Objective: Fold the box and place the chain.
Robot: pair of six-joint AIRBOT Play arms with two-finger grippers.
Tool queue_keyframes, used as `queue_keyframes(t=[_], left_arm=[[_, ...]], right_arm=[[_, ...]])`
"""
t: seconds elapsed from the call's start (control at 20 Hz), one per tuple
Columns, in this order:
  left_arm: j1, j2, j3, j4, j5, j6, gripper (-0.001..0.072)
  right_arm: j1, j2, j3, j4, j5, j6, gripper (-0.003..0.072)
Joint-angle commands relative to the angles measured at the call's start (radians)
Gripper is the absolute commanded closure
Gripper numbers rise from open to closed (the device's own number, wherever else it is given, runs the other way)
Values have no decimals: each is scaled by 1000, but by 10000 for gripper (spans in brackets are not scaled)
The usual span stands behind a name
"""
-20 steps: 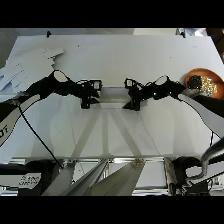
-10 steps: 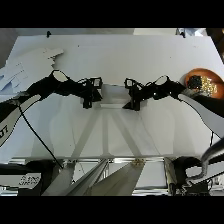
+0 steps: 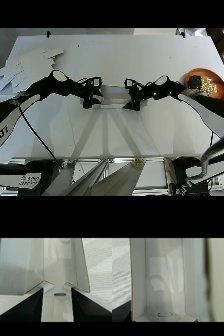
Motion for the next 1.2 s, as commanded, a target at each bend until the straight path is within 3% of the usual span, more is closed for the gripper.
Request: queue_keyframes(t=[0.0, 0.1, 0.45, 0.55, 0.7, 0.75, 0.8, 0.95, 1.05, 1.15], left_arm=[[5, 2, 0, -1, -4, -10, 310], [31, 13, 0, 0, -29, -11, 435], [211, 142, -13, 5, -217, -12, 436], [259, 212, -33, 7, -223, -12, 435], [333, 309, -107, 6, -192, -37, 468], [358, 325, -135, 6, -184, -85, 613], [381, 335, -168, 5, -172, -138, 700], [414, 336, -260, -69, -58, -332, 703], [407, 332, -304, -57, 90, -521, 704], [398, 317, -327, -53, 163, -695, 704]], right_arm=[[1, -1, 0, 1, 0, 2, 170], [1, -1, 0, 1, 0, 2, 170], [1, -1, 0, 1, 0, 2, 170], [1, -1, 0, 1, 0, 2, 170], [1, -1, 0, 1, 0, 2, 170], [1, -1, 0, 1, 0, 2, 170], [1, -1, 0, 1, 0, 2, 170], [1, -1, 0, 1, 0, 2, 170], [1, -1, 0, 1, 0, 2, 170], [1, -1, 0, 1, 0, 2, 170]])
